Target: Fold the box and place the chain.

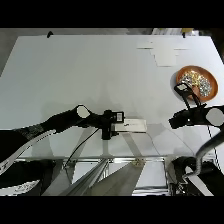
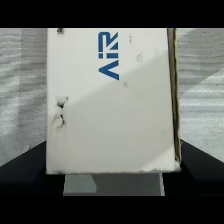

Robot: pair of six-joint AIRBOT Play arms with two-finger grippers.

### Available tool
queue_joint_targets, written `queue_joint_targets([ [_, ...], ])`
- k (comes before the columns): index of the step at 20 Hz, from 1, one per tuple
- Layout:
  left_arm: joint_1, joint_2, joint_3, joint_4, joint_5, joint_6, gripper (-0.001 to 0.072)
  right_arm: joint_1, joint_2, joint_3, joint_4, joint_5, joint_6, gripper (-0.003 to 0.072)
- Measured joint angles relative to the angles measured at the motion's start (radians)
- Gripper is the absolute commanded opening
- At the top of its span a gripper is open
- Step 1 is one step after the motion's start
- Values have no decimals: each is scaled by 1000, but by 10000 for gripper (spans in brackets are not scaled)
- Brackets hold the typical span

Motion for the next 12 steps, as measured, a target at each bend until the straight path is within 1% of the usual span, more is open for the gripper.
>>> queue_joint_targets([
  [4,0,0,0,0,0,0,209,-6,0,0,26,24,17,16],
  [12,0,0,0,0,0,0,202,-8,0,0,38,34,23,16],
])
